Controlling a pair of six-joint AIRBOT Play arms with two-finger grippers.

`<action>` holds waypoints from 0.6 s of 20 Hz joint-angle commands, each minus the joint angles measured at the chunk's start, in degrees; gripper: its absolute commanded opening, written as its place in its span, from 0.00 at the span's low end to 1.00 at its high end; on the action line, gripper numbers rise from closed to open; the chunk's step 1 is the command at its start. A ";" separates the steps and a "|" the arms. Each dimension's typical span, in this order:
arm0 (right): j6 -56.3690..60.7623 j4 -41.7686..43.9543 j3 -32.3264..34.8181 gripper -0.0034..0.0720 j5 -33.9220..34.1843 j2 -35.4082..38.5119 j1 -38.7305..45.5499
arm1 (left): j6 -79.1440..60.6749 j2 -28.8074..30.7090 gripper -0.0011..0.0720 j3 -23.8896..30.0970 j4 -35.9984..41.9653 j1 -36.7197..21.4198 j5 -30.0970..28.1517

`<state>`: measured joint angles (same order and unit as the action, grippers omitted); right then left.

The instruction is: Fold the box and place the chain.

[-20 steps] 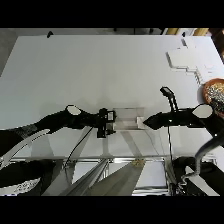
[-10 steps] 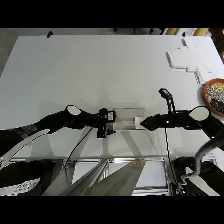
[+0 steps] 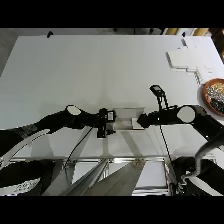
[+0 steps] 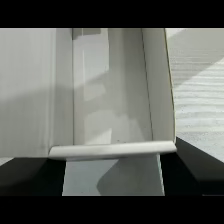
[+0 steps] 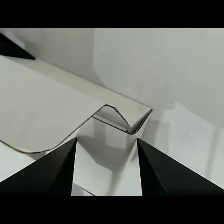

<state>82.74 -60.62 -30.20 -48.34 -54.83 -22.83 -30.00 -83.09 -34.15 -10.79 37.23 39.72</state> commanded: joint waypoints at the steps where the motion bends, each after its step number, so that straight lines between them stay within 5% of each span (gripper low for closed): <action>1: 10.25 -8.07 -2.05 0.59 -2.49 -2.58 -3.02 | 0.00 -0.02 0.39 -0.02 0.00 0.00 -0.04; 12: 29.57 -16.87 -7.19 0.52 -2.14 -9.97 -11.72 | 0.00 -0.02 0.39 -0.02 0.00 0.00 -0.04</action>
<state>105.47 -73.84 -35.90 -50.26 -62.78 -32.58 -30.00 -83.09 -34.15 -10.79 37.23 39.70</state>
